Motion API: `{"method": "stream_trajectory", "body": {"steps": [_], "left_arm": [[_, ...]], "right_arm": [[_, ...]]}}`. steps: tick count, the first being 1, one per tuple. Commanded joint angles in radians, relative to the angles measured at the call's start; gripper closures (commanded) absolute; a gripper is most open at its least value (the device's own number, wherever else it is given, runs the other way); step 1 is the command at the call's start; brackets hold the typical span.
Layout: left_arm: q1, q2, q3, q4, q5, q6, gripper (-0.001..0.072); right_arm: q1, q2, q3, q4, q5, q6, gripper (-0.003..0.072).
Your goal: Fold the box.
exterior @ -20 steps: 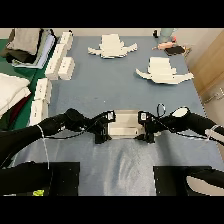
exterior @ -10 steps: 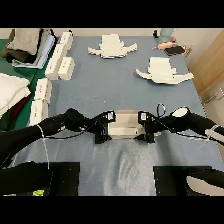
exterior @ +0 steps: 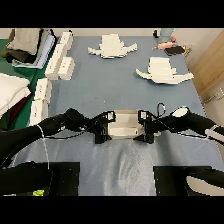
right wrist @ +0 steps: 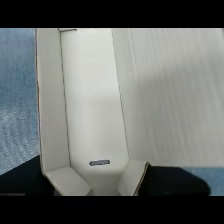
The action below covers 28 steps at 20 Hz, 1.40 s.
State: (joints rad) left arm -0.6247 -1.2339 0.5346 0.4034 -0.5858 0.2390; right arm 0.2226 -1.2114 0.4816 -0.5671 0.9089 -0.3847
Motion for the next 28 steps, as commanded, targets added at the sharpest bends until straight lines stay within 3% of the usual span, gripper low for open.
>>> {"method": "stream_trajectory", "body": {"steps": [1, 6, 14, 18, 21, 23, 24, 26, 28], "left_arm": [[0.001, 0.000, 0.000, 0.000, 0.000, 0.000, 0.0098], [0.001, 0.000, 0.000, 0.000, 0.000, 0.000, 0.0098], [0.001, 0.000, 0.000, 0.000, 0.000, 0.000, 0.0098], [0.001, 0.000, 0.000, 0.000, 0.000, 0.000, 0.0098], [0.001, 0.000, 0.000, 0.001, 0.000, 0.000, 0.0098], [0.001, 0.000, 0.000, 0.000, 0.000, 0.000, 0.0098], [0.001, 0.000, 0.000, 0.000, 0.000, 0.000, 0.0098], [0.001, 0.000, 0.000, 0.000, 0.000, 0.000, 0.0098], [0.001, 0.000, 0.000, 0.000, 0.000, 0.000, 0.0098]], "right_arm": [[-0.012, 0.009, 0.001, -0.022, 0.019, 0.010, -0.0034], [-0.092, 0.110, 0.001, -0.028, 0.092, 0.011, -0.0034], [-0.201, 0.308, 0.001, -0.034, 0.317, 0.082, -0.0034], [-0.200, 0.338, 0.001, 0.103, 0.422, 0.449, -0.0034], [-0.190, 0.338, 0.001, 0.284, 0.418, 0.883, -0.0034], [-0.179, 0.338, 0.001, 0.364, 0.386, 0.976, -0.0032], [-0.179, 0.338, 0.001, 0.380, 0.375, 0.980, 0.0028], [-0.179, 0.337, 0.001, 0.403, 0.360, 0.982, 0.0063], [-0.179, 0.336, 0.001, 0.423, 0.356, 0.999, 0.0200]]}}
